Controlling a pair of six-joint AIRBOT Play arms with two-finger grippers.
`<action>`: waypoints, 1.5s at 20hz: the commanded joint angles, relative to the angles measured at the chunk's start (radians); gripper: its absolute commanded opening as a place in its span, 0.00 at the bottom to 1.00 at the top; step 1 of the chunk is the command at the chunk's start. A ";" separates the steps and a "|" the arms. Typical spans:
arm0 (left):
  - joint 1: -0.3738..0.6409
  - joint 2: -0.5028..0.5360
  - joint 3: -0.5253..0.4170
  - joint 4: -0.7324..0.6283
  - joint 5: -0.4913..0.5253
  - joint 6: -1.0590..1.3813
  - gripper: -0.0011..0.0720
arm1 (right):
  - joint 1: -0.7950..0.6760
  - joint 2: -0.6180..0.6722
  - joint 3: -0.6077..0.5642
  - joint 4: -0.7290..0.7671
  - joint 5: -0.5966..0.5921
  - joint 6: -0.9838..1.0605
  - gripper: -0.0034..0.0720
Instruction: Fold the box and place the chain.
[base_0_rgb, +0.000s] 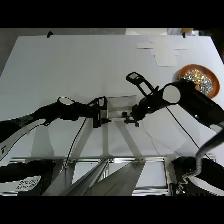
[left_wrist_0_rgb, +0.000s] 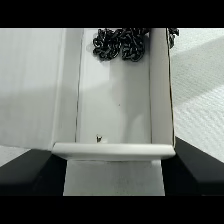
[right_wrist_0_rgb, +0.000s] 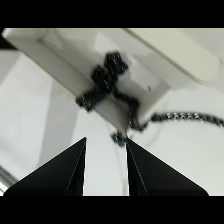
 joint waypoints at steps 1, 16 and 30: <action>0.000 0.000 0.000 0.000 0.000 0.000 0.03 | -0.010 0.048 -0.002 -0.098 0.154 -0.004 0.38; 0.000 0.000 0.000 0.000 0.000 0.000 0.03 | 0.074 0.013 -0.346 -0.035 -0.420 -0.124 0.33; 0.000 0.000 0.000 0.000 0.000 0.000 0.03 | 0.089 -0.040 -0.346 -0.087 -0.406 -0.024 0.35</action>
